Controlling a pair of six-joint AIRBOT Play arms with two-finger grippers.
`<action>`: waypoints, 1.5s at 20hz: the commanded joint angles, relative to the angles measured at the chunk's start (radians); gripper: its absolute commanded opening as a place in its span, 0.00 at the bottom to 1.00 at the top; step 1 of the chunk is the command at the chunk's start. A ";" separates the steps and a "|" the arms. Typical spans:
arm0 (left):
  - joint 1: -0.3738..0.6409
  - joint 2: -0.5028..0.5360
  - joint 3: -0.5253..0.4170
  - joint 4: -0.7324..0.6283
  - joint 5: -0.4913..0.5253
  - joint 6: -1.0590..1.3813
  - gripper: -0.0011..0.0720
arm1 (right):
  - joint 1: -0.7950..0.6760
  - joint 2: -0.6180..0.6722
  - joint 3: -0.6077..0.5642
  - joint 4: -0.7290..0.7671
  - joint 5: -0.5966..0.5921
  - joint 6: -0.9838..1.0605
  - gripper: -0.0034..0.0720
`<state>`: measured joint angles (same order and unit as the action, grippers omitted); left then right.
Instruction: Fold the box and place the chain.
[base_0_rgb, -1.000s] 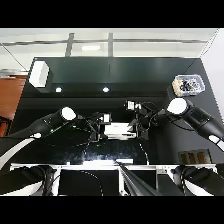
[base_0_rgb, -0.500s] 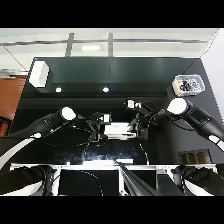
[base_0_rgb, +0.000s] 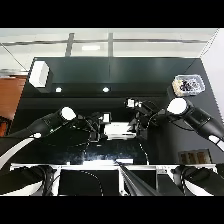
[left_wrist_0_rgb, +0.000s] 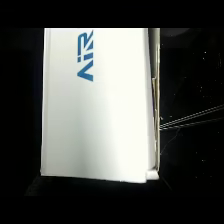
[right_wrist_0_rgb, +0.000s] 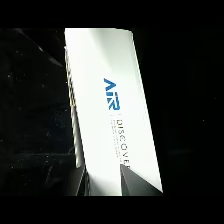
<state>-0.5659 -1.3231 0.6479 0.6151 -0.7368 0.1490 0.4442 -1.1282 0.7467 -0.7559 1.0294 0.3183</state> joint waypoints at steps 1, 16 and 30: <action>0.000 0.000 0.001 0.001 0.000 0.000 0.62 | 0.026 -0.001 0.000 -0.005 -0.015 0.029 0.36; 0.000 0.000 0.001 0.000 0.000 0.000 0.62 | 0.057 -0.001 -0.044 -0.015 -0.042 0.049 0.36; 0.000 0.000 0.001 0.001 0.000 0.000 0.62 | -0.079 0.073 -0.034 0.055 0.183 0.572 0.23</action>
<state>-0.5659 -1.3231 0.6479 0.6155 -0.7380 0.1474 0.4252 -1.0687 0.7250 -0.7452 1.1160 0.6552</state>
